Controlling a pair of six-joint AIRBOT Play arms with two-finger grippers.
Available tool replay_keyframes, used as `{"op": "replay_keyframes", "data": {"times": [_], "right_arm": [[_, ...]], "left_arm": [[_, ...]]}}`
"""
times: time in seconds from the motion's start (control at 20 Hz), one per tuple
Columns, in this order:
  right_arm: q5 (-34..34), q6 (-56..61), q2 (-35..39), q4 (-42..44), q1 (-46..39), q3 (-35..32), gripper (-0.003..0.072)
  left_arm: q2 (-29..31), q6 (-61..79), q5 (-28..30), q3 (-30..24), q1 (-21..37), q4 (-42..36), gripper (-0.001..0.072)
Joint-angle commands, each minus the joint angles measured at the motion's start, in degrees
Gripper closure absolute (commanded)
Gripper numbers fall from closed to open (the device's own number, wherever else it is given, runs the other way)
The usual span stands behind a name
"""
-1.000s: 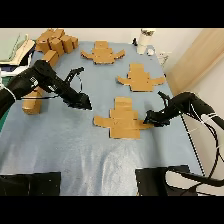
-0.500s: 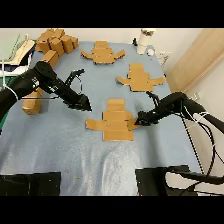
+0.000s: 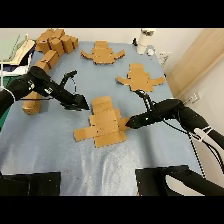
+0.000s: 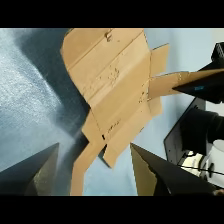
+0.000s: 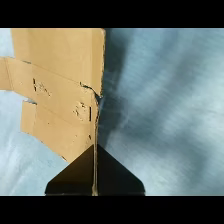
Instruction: Fold the box.
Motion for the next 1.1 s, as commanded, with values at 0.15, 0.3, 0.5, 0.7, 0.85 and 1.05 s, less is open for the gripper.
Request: {"op": "replay_keyframes", "data": {"times": [0.15,0.3,0.5,0.7,0.85,1.05], "right_arm": [[4.85,-0.63,1.22,0.37,5.16,-0.81,0.0683],[4.85,-0.63,1.22,0.39,5.14,-0.81,0.0683],[4.9,-0.63,1.2,0.42,5.14,-0.81,0.0683],[4.92,-0.63,1.16,0.35,5.14,-0.81,0.0683],[4.9,-0.63,1.16,0.22,5.14,-0.81,0.0683],[4.9,-0.66,1.16,0.02,5.14,-0.81,0.0683]], "left_arm": [[-6.64,5.68,1.79,-0.98,-0.57,-10.29,0.0018],[-9.73,9.94,2.56,-0.98,-0.59,-16.02,0.0019],[-12.74,15.65,2.16,-0.96,-0.59,-21.35,0.002],[-13.6,19.26,1.77,-0.96,-0.57,-22.88,0.0128],[-13.6,21.53,1.01,-0.94,-0.44,-23.69,0.0423],[-13.6,21.88,0.76,-0.94,-0.48,-23.61,0.047]]}}
